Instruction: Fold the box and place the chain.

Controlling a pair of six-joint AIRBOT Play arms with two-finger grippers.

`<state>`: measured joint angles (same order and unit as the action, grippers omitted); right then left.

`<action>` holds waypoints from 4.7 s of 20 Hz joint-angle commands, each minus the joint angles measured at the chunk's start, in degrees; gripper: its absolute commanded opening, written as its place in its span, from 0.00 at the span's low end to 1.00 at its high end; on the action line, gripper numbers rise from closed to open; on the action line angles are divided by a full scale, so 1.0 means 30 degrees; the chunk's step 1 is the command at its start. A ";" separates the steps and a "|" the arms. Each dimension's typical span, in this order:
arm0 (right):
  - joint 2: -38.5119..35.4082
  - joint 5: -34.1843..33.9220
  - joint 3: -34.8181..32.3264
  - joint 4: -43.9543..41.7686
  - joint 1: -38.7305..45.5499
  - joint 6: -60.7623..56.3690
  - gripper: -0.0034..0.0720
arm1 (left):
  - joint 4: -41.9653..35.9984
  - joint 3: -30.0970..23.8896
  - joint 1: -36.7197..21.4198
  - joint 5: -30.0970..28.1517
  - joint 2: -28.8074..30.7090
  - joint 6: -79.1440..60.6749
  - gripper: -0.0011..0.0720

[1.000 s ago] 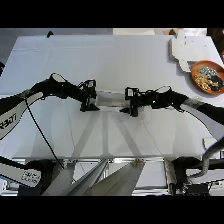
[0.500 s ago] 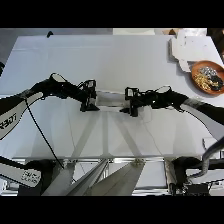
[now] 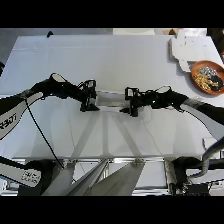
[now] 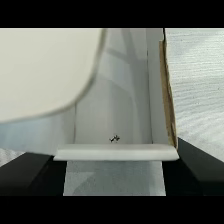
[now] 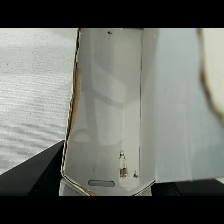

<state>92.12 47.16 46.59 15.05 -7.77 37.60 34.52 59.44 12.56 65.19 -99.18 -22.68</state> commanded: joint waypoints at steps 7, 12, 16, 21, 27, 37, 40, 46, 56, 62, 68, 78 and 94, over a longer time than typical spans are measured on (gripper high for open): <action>0.0007 0.0000 0.0007 -0.0007 -0.0007 -0.0007 0.68 | 0.0007 -0.0007 0.0015 -0.0007 -0.0007 0.0000 0.47; 0.0007 0.0007 0.0007 -0.0015 -0.0007 -0.0007 0.68 | 0.0007 -0.0007 0.0015 -0.0007 -0.0007 0.0007 0.47; 0.0007 0.0007 0.0007 -0.0015 0.0000 -0.0007 0.68 | 0.0007 -0.0007 0.0015 -0.0007 -0.0007 0.0000 0.47; 0.0007 -0.0044 0.0007 -0.0219 0.0000 0.0066 0.68 | 0.0007 -0.0007 0.0015 -0.0007 -0.0007 0.0007 0.47; 0.0007 0.0080 0.0007 -0.0233 -0.0007 0.0066 0.68 | 0.0007 -0.0007 0.0015 -0.0007 -0.0007 0.0000 0.47; -0.0015 -0.0299 0.0007 -0.0233 0.0000 0.0073 0.94 | 0.0007 -0.0007 0.0015 -0.0007 -0.0007 0.0007 0.47; -0.0029 -0.0576 0.0007 -0.0095 0.0015 0.0066 0.94 | 0.0000 -0.0007 0.0015 -0.0007 -0.0007 0.0000 0.47; -0.0036 -0.0583 0.0007 0.1239 0.0015 0.0058 0.94 | 0.0007 -0.0007 0.0015 -0.0007 -0.0007 0.0000 0.47; -0.0860 -0.1749 0.0007 0.1559 0.0015 -0.0073 0.94 | 0.0000 -0.0007 0.0015 -0.0007 -0.0007 0.0000 0.47; -0.1188 -0.2157 0.0007 0.3679 0.0015 -0.1180 0.94 | 0.0000 -0.0007 0.0015 -0.0007 -0.0007 0.0000 0.47; -0.1224 -0.2164 0.0007 0.5923 0.0015 -0.2608 0.97 | 0.0000 -0.0007 0.0015 -0.0007 -0.0007 0.0000 0.47; -0.1253 -0.2244 0.0007 0.6156 0.0015 -0.3184 0.97 | 0.0007 -0.0007 0.0015 -0.0015 -0.0007 0.0000 0.47; -0.1931 -0.1443 0.0007 0.8582 0.0015 -0.6047 0.97 | 0.0007 -0.0007 0.0015 -0.0007 -0.0007 0.0000 0.47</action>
<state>86.98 40.49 46.61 41.12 -7.70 19.86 34.54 59.42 12.60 65.21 -99.18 -22.72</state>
